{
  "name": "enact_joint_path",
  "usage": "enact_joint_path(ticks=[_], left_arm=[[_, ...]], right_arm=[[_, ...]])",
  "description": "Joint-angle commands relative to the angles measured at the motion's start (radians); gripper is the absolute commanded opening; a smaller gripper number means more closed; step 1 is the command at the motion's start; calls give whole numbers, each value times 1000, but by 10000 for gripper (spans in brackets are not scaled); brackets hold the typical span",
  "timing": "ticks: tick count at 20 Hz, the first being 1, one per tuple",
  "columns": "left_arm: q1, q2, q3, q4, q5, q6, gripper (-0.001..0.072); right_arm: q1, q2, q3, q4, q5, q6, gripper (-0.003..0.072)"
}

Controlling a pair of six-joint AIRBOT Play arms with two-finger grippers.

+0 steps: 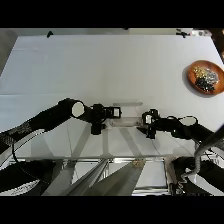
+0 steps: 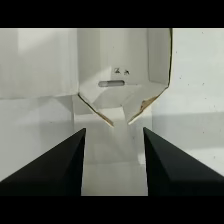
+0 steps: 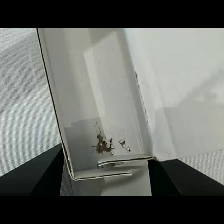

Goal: Fold the box and place the chain.

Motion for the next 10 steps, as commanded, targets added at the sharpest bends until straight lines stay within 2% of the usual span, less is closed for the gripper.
enact_joint_path(ticks=[1,6,9,10], left_arm=[[2,-1,0,-48,12,36,364],[1,-1,0,-123,41,57,335],[-1,-1,0,-160,40,57,275],[-1,-1,0,-161,40,57,275]], right_arm=[[0,0,0,1,0,1,403],[0,0,0,1,0,1,403],[0,0,0,0,0,1,403],[0,0,0,1,0,1,403]])
